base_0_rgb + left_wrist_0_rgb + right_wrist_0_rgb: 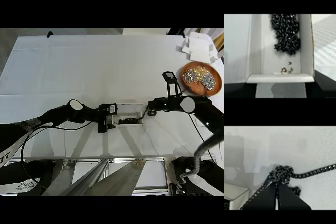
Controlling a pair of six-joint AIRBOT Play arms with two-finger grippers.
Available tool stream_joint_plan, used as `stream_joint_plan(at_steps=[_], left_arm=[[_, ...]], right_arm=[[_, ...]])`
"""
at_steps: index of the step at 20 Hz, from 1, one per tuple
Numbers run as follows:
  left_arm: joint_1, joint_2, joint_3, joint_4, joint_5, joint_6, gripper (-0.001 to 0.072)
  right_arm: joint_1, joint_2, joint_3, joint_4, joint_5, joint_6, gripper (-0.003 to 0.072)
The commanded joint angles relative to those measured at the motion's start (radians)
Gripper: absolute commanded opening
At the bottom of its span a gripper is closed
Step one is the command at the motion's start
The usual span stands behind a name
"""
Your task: Fold the box and place the chain.
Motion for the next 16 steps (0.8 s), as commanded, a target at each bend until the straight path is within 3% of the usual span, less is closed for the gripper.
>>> stream_joint_plan(at_steps=[1,3,6,9,13,16], left_arm=[[0.0,0.0,0.0,0.0,0.0,0.0,0.0333],[0.0,0.0,0.0,0.0,0.0,0.0,0.0333],[0.0,0.0,0.0,0.0,0.0,0.0,0.0333],[0.0,0.0,0.0,0.0,0.0,0.0,0.0333],[0.0,0.0,0.0,0.0,0.0,0.0,0.0333],[0.0,0.0,0.0,0.0,0.0,0.0,0.0333]], right_arm=[[-0.004,0.101,0.002,0.117,0.069,-0.127,0.0008],[-0.004,0.263,0.002,0.12,0.154,-0.166,0.0008],[-0.004,0.517,0.002,-0.003,0.167,-0.119,0.0007],[-0.004,0.703,0.002,0.082,0.185,-0.114,0.0007],[-0.004,0.815,0.002,0.142,0.193,-0.136,0.0008],[-0.004,0.83,0.002,0.29,0.193,-0.24,0.0008]])
